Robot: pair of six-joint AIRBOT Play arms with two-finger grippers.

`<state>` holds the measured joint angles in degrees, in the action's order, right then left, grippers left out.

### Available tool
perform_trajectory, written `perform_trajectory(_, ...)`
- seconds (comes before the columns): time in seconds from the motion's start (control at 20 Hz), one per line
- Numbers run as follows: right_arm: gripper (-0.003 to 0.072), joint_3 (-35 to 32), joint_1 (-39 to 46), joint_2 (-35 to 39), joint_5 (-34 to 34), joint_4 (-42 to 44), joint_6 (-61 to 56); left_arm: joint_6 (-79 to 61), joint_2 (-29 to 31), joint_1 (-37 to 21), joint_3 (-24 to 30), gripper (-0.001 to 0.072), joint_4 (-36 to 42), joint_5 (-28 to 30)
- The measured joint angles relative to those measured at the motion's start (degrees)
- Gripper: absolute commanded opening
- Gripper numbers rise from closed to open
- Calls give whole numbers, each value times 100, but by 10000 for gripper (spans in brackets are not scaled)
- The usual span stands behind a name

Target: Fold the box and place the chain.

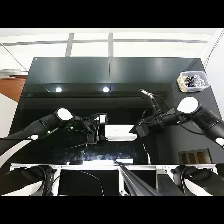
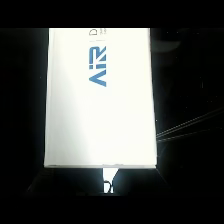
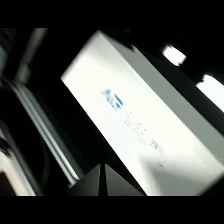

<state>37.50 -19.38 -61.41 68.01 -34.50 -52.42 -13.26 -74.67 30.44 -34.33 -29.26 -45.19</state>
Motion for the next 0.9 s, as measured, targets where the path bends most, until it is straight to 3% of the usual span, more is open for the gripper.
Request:
perform_trajectory(0.15,42,-424,-72,-157,-369,955,74,0,0,0,0,498,-2,-2)
perform_trajectory(0.35,42,-610,-275,-389,-1012,1386,-68,0,0,0,0,498,-2,-2)
perform_trajectory(0.9,42,-675,-393,-754,-1397,826,-682,-4,0,0,0,498,-7,2)
